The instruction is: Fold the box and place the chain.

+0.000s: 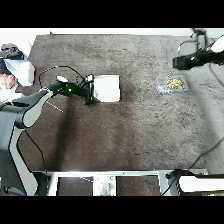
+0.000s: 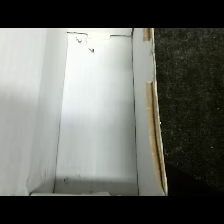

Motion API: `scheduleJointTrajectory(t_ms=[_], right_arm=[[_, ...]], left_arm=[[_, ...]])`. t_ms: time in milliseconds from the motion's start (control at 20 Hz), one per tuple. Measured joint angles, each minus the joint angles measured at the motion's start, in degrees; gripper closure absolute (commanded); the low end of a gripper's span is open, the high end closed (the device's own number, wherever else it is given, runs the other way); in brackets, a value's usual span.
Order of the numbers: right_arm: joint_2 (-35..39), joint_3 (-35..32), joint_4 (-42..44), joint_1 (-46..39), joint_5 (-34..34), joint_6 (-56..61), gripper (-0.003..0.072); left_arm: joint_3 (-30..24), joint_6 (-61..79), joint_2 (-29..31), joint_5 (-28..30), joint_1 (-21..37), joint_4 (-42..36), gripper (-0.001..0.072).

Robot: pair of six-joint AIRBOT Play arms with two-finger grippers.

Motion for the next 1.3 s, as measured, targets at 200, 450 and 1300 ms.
scheduleJointTrajectory(t_ms=[200,450,1300], right_arm=[[10.5,0.0,1.0,1.9,-8.8,-1.9,0.0698],[19.5,0.1,1.5,5.4,-22.5,-3.0,0.0698],[14.9,7.4,2.0,28.8,-30.5,-4.9,0.0698]], left_arm=[[0.0,0.0,0.0,0.0,0.0,0.0,0.0357],[0.0,0.0,0.0,0.0,0.0,0.0,0.0358],[0.0,0.0,0.0,0.0,0.0,0.0,0.0357]])
